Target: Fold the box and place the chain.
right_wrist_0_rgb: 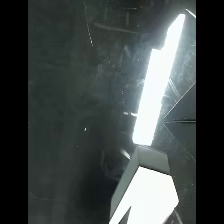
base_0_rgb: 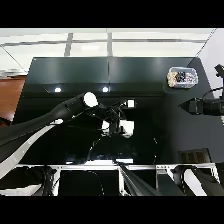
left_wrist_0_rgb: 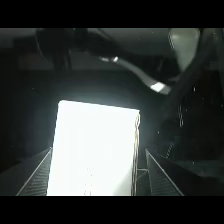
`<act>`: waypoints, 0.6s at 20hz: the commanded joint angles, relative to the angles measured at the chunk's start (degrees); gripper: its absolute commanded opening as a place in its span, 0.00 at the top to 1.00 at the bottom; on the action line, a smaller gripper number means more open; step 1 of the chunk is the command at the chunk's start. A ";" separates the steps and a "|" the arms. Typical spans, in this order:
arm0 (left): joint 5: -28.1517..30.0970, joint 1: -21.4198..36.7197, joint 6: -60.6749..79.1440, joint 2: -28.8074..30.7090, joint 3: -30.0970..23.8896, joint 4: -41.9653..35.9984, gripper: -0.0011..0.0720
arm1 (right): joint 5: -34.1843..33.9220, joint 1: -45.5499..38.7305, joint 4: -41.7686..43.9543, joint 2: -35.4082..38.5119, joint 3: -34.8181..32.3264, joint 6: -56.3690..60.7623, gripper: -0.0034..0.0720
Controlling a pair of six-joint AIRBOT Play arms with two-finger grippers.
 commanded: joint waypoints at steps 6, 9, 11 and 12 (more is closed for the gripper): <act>-4.35 0.37 5.16 -0.17 0.11 4.66 0.02 | -0.26 -0.04 -0.02 0.02 0.02 -0.07 0.93; -4.46 0.33 5.68 -0.20 0.11 8.28 0.02 | -0.26 -0.04 0.00 0.02 0.02 -0.07 0.93; -4.31 0.26 5.68 -0.70 0.07 12.20 0.02 | -0.28 -0.04 0.00 0.00 0.02 -0.07 0.93; -4.20 0.26 5.66 -1.42 0.07 13.22 0.02 | -0.28 -0.04 0.00 0.00 0.00 -0.07 0.93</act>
